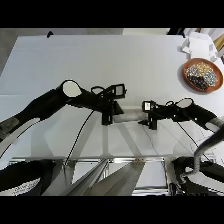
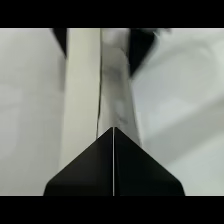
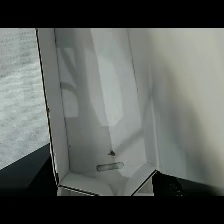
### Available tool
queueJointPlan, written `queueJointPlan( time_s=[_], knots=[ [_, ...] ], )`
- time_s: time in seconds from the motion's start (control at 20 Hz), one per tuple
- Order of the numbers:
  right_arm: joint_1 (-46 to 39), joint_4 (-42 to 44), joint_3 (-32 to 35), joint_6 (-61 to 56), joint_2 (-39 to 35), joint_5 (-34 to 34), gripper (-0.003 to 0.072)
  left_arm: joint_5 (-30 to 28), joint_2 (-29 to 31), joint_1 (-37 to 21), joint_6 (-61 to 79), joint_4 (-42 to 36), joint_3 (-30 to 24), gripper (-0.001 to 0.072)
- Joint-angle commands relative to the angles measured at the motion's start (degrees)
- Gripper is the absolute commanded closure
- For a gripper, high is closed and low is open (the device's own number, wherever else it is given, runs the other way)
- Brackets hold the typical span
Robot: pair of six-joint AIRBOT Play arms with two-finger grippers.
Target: Fold the box and place the chain.
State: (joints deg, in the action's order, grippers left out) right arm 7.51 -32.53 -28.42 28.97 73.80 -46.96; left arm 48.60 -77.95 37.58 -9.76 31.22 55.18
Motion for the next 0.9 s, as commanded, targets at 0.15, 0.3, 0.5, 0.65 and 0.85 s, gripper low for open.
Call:
queueJointPlan(
  time_s=[0.15, 0.3, 0.5, 0.65, 0.85],
  knots=[
    [0.00, 0.00, -0.02, 0.02, 0.00, 0.00, 0.0245, -19.02, -8.63, 0.96, -11.72, -10.86, 0.04, 0.0706],
    [0.00, 0.00, -0.02, 0.02, 0.00, 0.00, 0.0245, -18.80, -12.02, 1.07, -14.36, -10.86, 0.04, 0.0706],
    [0.00, 0.00, -0.02, 0.02, 0.00, 0.00, 0.0245, -17.68, -13.77, 1.07, -14.29, -10.58, 0.04, 0.0706],
    [-0.02, 0.00, -0.02, 0.02, 0.00, 0.00, 0.0245, -17.29, -13.14, 0.81, -14.27, -8.55, 0.07, 0.0706],
    [-0.02, 0.00, -0.02, 0.02, 0.00, 0.00, 0.0245, -14.78, -6.91, -0.90, -14.29, 0.11, 0.07, 0.0706]
  ],
)
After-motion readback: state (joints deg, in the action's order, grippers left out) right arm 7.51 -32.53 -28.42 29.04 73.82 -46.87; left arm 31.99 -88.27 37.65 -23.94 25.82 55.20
